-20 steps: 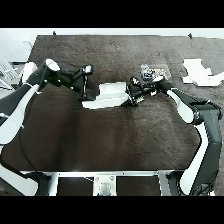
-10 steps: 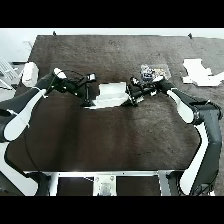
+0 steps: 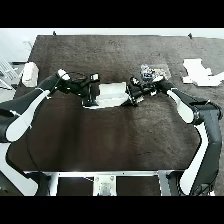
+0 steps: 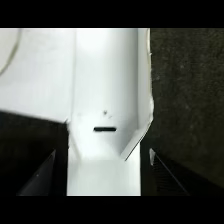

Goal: Fold the box and place the chain.

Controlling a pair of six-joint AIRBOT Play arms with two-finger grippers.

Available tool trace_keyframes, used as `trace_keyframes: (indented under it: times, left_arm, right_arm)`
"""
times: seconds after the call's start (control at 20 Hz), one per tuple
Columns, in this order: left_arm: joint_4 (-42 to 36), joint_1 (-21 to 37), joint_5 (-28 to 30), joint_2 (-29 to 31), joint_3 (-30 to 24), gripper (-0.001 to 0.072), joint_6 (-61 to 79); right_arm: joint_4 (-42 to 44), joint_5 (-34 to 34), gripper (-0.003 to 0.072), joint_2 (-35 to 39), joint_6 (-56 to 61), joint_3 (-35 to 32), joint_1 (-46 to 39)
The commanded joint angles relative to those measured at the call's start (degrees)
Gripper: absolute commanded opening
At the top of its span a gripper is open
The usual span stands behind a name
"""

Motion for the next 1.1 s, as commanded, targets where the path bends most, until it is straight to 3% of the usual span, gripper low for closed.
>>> trace_keyframes:
  times: [0.0, 0.05, 0.25, 0.35, 0.4, 1.05]
  left_arm:
    - [2.6, -0.8, 0.5, -0.1, -0.1, 0.0701, -0.3]
    - [2.6, -0.8, 0.5, -0.2, -0.1, 0.0645, -0.3]
    - [2.5, -0.8, 0.5, -0.2, -0.1, 0.0628, -0.3]
    - [2.5, -0.8, 0.2, -0.2, -0.1, 0.0443, -0.2]
    - [2.5, -1.0, 0.3, -0.2, -0.1, 0.0419, -0.1]
    - [4.5, -2.8, 3.5, -0.4, -0.1, 0.0417, 0.0]
  right_arm:
    - [0.0, 0.0, 0.0505, 0.0, 0.0, 0.0, 0.0]
    - [0.0, 0.0, 0.0505, 0.0, 0.0, 0.0, 0.0]
    - [0.0, 0.0, 0.0505, 0.0, 0.0, 0.0, 0.0]
    - [0.0, 0.0, 0.0505, 0.0, 0.0, 0.0, 0.0]
    - [0.0, 0.0, 0.0505, 0.0, 0.0, 0.0, 0.0]
    - [0.0, 0.0, 0.0505, 0.0, 0.0, 0.0, 0.0]
